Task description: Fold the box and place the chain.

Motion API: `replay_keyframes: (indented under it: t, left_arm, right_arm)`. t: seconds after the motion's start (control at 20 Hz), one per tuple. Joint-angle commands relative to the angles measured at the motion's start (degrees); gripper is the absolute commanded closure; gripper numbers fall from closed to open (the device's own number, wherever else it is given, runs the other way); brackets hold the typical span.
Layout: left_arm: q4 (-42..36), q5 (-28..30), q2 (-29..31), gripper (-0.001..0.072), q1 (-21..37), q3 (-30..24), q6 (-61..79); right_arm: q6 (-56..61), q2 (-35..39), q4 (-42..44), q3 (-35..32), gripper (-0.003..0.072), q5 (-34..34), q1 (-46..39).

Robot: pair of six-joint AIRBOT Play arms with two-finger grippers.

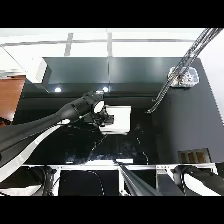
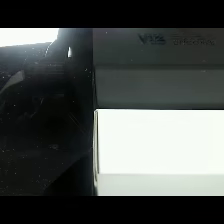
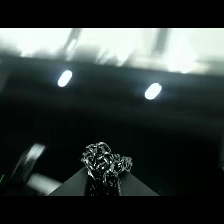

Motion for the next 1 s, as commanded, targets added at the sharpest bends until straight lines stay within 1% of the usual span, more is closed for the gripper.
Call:
replay_keyframes:
  t: [0.0, 0.15, 0.35, 0.5, 0.6, 0.75, 0.95]
  left_arm:
    - [0.04, 0.00, 0.02, 0.0680, 0.04, 0.00, 0.02]
    - [0.02, 0.11, 0.02, 0.0680, 0.04, 0.00, 0.00]
    - [0.04, 0.09, 0.02, 0.0680, 0.04, 0.00, 0.00]
    - [0.04, 0.07, 0.02, 0.0680, 0.04, 0.00, 0.02]
    - [0.04, 0.13, 0.02, 0.0680, 0.04, 0.00, 0.00]
    - [0.04, 0.11, 0.02, 0.0680, 0.04, 0.00, 0.00]
    - [0.04, 0.13, 0.02, 0.0680, 0.04, 0.00, 0.00]
  right_arm:
    - [-0.15, 0.46, 4.33, -1.29, 0.0677, 8.94, 5.14]
    - [2.60, 0.44, 4.15, -3.41, 0.0677, 6.73, 12.26]
    - [4.20, 0.44, 4.17, -3.74, 0.0677, -0.83, 19.87]
    - [4.20, 0.39, 4.35, -3.76, 0.0677, -6.27, 22.29]
    - [4.13, 0.20, 4.17, -4.33, 0.0677, -8.55, 22.53]
    - [3.93, 0.17, 3.98, -9.42, 0.0677, -8.66, 23.93]
    - [3.50, 0.17, 3.41, -20.72, 0.0676, -10.16, 27.08]
